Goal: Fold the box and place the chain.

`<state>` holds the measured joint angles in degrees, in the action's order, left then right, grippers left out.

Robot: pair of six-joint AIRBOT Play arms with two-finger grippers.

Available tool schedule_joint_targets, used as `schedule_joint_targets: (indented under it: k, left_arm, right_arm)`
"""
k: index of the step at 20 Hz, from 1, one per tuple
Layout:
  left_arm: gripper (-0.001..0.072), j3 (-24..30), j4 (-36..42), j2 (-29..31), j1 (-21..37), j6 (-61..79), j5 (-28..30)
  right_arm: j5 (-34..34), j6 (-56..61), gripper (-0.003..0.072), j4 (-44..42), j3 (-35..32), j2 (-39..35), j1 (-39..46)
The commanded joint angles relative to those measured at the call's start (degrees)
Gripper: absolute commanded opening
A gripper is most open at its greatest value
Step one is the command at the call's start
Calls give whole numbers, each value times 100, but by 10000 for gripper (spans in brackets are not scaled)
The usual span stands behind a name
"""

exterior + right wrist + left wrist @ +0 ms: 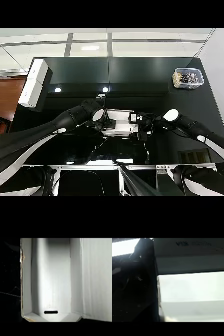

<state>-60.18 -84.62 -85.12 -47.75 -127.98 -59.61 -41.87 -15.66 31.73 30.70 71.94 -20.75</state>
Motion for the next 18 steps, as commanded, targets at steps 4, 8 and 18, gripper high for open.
schedule_joint_targets:
  k: [4,8,18]
  left_arm:
    - [29,-2,4,-2,-2,0,9]
    - [29,-2,4,-2,0,0,39]
    - [29,-2,9,0,0,0,59]
  right_arm:
    - [2,0,365,2,0,0,-4]
    - [2,0,365,2,0,0,-7]
    - [9,-4,365,-17,0,-2,-7]
